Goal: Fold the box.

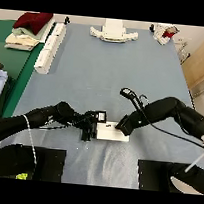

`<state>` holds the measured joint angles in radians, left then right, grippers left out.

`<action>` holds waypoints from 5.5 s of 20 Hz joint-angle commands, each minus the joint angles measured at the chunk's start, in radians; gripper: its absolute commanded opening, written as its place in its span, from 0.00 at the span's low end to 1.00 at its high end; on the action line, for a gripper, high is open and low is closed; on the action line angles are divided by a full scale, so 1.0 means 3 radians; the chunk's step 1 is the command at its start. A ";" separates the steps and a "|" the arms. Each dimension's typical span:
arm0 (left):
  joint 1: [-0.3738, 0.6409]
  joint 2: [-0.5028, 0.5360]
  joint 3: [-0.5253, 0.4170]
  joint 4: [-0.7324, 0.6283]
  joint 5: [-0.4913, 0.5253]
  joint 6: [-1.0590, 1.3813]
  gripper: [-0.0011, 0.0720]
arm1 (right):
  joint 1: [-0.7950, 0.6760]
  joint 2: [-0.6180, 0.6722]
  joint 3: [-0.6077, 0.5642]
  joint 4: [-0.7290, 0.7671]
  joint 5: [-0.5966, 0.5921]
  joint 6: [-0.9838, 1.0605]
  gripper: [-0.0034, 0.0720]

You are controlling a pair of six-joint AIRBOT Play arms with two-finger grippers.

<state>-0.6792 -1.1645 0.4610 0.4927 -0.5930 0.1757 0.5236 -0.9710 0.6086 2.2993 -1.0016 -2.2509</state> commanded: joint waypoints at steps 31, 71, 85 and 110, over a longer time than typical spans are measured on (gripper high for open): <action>-0.0001 -0.0001 0.0001 0.0000 0.0000 0.0000 0.73 | 0.0885 0.0561 -0.0413 -0.0991 0.1078 -0.1115 0.74; -0.0001 -0.0001 0.0001 0.0001 0.0000 0.0000 0.73 | 0.1109 0.0692 -0.0631 -0.1176 0.1391 -0.1291 0.69; -0.0001 -0.0001 0.0001 0.0001 0.0000 0.0000 0.73 | 0.1109 0.0889 -0.0627 -0.1372 0.1493 -0.1289 0.49; -0.0001 -0.0001 0.0001 0.0000 0.0000 0.0000 0.73 | 0.1109 0.0736 -0.0619 -0.1029 0.1211 -0.1254 0.36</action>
<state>-0.6792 -1.1645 0.4610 0.4942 -0.5930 0.1799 0.8551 -0.7605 0.4232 1.9709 -0.5972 -2.6266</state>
